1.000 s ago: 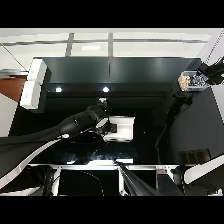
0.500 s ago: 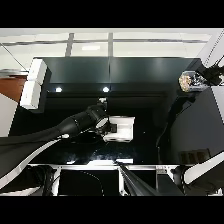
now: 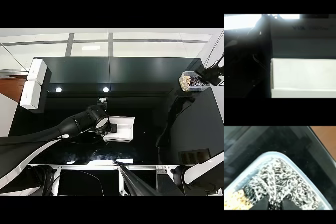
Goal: Fold the box and place the chain.
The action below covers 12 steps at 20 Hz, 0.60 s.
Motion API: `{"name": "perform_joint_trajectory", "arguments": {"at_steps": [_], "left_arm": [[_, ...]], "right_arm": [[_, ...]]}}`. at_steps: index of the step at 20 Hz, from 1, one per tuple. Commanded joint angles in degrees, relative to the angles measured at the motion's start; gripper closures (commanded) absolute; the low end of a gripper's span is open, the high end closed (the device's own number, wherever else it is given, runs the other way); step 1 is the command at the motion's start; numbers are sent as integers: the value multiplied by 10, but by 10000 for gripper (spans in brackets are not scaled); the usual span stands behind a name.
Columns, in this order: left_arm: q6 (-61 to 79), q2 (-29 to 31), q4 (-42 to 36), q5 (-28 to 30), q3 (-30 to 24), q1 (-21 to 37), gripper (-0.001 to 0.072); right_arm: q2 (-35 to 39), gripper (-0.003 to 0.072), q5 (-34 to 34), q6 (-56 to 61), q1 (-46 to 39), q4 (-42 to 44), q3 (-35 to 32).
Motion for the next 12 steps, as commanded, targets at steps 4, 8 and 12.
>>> {"name": "perform_joint_trajectory", "arguments": {"at_steps": [4, 8, 12], "left_arm": [[0, 0, 0, 3, 0, 0, 682], [0, 0, 0, 5, 0, 0, 682], [0, 0, 0, 5, 0, 0, 682]], "right_arm": [[97, 650, 35, -137, -11, 10, 1], [175, 650, 87, -209, -12, 52, 1], [270, 649, 90, -234, -14, 153, 0]]}}
